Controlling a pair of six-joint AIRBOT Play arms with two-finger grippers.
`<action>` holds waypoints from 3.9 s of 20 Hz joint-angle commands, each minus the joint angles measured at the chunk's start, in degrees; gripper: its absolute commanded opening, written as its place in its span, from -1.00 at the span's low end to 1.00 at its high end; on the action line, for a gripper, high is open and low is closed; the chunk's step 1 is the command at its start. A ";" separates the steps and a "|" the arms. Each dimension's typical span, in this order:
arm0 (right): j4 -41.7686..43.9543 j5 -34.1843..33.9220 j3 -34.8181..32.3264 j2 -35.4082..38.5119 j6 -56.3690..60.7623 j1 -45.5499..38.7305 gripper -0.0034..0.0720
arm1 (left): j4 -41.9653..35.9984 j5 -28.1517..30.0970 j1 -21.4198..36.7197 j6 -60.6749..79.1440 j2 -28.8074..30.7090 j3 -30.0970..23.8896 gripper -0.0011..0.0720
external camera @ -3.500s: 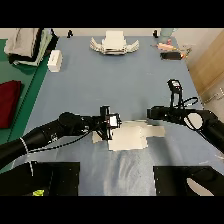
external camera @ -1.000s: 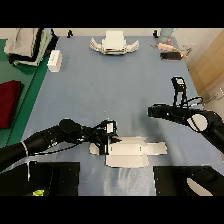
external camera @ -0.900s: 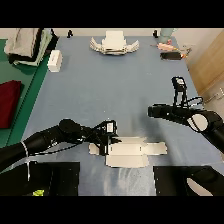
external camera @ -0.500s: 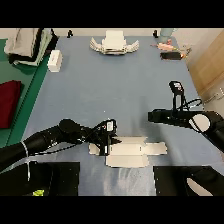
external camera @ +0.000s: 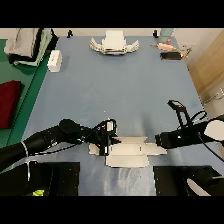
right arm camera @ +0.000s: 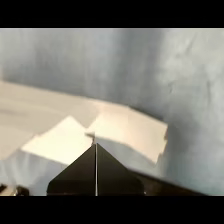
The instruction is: Fold the box.
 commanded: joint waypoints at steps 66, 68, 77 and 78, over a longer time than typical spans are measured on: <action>-34.93 -22.16 -9.73 0.46 -4.87 42.56 1.00 | 0.00 0.00 0.00 0.00 0.00 0.00 -0.93; -28.61 -27.28 -11.74 2.69 -15.26 38.07 1.00 | 0.00 -0.02 0.00 0.00 0.00 0.00 -0.93; 17.27 -21.64 -14.23 -0.68 -76.85 6.82 1.00 | 0.00 0.00 0.00 0.00 0.00 0.00 -0.93; 19.30 -21.07 -14.19 -2.21 -81.07 4.70 1.00 | 0.00 -0.02 0.00 0.00 0.00 0.00 -0.93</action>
